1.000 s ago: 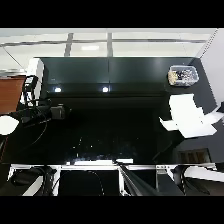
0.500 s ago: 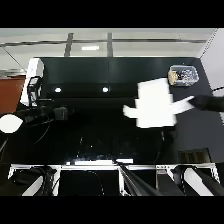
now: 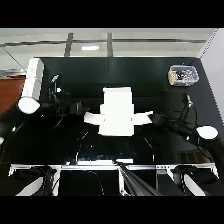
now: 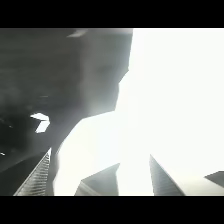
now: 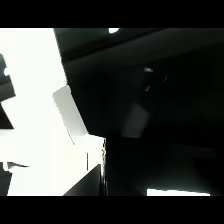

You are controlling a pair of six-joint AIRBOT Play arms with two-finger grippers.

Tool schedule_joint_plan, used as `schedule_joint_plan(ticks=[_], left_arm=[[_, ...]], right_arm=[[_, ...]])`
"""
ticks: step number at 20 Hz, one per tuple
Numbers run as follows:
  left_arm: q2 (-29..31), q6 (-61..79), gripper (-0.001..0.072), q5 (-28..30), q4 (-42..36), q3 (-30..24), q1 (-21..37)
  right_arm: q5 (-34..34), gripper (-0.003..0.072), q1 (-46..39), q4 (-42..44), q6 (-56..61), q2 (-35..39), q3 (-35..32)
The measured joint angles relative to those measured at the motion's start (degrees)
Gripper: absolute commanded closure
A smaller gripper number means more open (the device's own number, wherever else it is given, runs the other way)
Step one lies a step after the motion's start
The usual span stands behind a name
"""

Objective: Fold the box and place the chain.

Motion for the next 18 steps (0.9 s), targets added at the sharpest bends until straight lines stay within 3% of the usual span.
schedule_joint_plan(ticks=[2, 9, 10, 12, 13, 17, 18], left_arm=[[-6.9, 5.2, 0.0006, -3.0, -7.1, 3.8, 1.2], [-26.6, 15.6, 0.0021, -14.4, -14.9, 16.1, -1.7], [-28.8, 16.7, 0.0045, -16.6, -14.9, 17.9, -2.1], [-33.0, 19.6, 0.0251, -21.5, -14.4, 21.4, -2.5], [-34.7, 22.1, 0.0296, -24.5, -14.4, 22.9, -2.6], [-38.7, 32.2, 0.0324, -34.1, -14.3, 26.8, -2.9], [-39.6, 33.6, 0.0364, -35.6, -14.2, 27.7, -3.0]], right_arm=[[-1.8, 0.0675, 2.6, 0.8, 0.1, 0.2, -0.8], [-3.3, 0.0674, 5.0, 1.5, 0.1, 0.5, -1.6], [-3.2, 0.0674, 5.2, 1.6, 0.1, 0.5, -1.6], [-2.8, 0.0675, 5.3, 1.6, 0.1, 0.5, -1.6], [-2.6, 0.0675, 5.3, 1.5, 0.1, 0.5, -1.6], [-1.6, 0.0675, 5.3, 0.8, 0.1, 0.5, -1.6], [-1.3, 0.0675, 5.3, 0.5, 0.1, 0.5, -1.6]])
